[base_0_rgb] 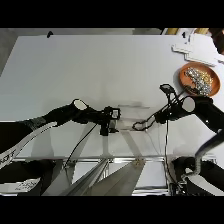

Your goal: Fold the box and place the chain.

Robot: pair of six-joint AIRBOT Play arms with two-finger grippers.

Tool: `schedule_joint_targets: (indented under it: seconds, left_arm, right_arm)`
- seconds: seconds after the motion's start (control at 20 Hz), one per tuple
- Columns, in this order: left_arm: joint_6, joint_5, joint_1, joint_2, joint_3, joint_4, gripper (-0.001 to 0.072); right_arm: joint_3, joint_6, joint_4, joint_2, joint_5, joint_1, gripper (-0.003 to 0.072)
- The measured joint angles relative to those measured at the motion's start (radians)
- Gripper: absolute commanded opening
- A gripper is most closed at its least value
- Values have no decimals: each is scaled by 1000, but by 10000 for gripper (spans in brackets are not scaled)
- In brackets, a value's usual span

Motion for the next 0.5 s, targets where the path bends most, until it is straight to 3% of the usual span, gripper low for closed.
schedule_joint_targets:
  seconds: [0.3, 0.4, 0.5]
  left_arm:
    - [0, 0, 0, 0, 0, 0, 169]
    - [0, 0, 0, 0, 0, 0, 169]
    - [0, 0, 0, 0, 0, 0, 169]
  right_arm:
    - [0, 24, -24, -41, -53, 17, 334]
    - [0, 31, -26, -47, -71, 18, 268]
    - [0, 39, -26, -54, -84, 18, 262]
